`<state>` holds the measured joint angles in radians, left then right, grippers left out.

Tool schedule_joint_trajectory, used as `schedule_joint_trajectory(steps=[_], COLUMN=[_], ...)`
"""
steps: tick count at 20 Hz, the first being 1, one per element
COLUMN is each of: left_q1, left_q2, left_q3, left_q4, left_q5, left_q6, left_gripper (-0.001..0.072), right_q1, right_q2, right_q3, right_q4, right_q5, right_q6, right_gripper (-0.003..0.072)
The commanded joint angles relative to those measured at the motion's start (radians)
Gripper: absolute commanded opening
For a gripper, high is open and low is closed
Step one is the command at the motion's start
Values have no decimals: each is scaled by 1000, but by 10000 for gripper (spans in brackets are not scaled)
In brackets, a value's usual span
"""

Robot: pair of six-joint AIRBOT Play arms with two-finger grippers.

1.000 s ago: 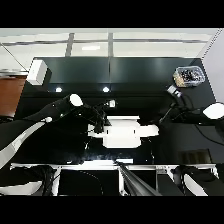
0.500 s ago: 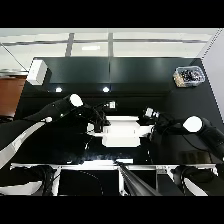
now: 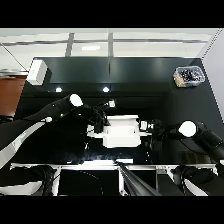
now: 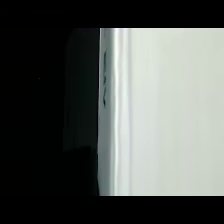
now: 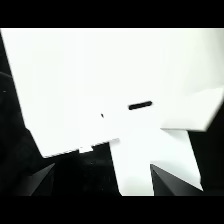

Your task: Fold the box and place the chain.

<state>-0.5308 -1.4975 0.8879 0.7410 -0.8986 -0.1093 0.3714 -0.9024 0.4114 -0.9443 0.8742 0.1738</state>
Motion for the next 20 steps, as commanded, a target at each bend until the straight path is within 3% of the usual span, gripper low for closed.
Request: schedule_joint_trajectory(steps=[1,14,20], left_q1=[0,0,0], left_q2=[-1,-1,-1], left_q3=[-1,-1,-1], left_q4=[0,0,0], left_q5=[-2,-3,-3], left_q6=[-3,-3,-3], left_gripper=[28,28,28], right_q1=[65,195,138], right_q2=[0,-66,-21], right_q3=[-16,-21,60], right_q4=[2,132,68], right_q5=[-41,-235,-182], right_q6=[-37,-59,36], right_gripper=[706,706,706])
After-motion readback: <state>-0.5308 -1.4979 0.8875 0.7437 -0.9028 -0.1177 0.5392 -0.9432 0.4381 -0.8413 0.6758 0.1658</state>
